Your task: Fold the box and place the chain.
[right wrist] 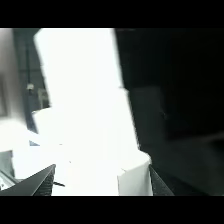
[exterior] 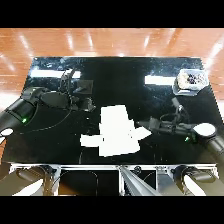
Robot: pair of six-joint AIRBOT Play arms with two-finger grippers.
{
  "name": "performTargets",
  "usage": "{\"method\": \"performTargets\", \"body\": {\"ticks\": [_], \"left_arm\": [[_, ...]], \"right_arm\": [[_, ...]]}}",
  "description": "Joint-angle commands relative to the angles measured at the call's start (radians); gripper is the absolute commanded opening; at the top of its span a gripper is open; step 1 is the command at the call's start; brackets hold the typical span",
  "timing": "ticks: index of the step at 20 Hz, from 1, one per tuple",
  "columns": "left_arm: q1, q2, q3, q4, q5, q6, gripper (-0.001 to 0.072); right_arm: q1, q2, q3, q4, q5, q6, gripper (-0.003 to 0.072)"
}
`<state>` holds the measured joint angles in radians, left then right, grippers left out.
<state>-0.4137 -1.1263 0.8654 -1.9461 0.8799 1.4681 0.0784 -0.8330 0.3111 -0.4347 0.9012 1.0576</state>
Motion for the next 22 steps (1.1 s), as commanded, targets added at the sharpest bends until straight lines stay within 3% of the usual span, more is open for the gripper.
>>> {"method": "performTargets", "body": {"ticks": [1, 3, 5, 9, 15, 22], "left_arm": [[0.02, -0.001, 0.0, -0.001, 0.03, 0.006, 0.0621], [0.059, -0.006, 0.0, -0.009, 0.092, 0.023, 0.0621], [0.103, -0.021, 0.0, -0.032, 0.14, 0.04, 0.0621], [0.132, -0.028, 0.0, -0.089, 0.168, 0.082, 0.0621], [0.128, -0.029, 0.0, -0.132, 0.193, 0.145, 0.0621], [0.128, -0.031, 0.0, -0.138, 0.19, 0.144, 0.0621]], "right_arm": [[-0.182, 0.001, 0.16, -0.244, 0.248, 0.039, 0.072], [-0.32, 0.001, 0.226, -0.38, 0.35, 0.042, 0.072], [-0.39, -0.01, 0.229, -0.494, 0.37, 0.062, 0.072], [-0.304, -0.166, 0.235, -0.528, 0.455, 0.061, 0.072], [-0.23, -0.396, 0.271, -0.388, 0.533, -0.011, 0.072], [-0.092, -0.506, 0.272, -0.336, 0.485, -0.073, 0.072]]}}
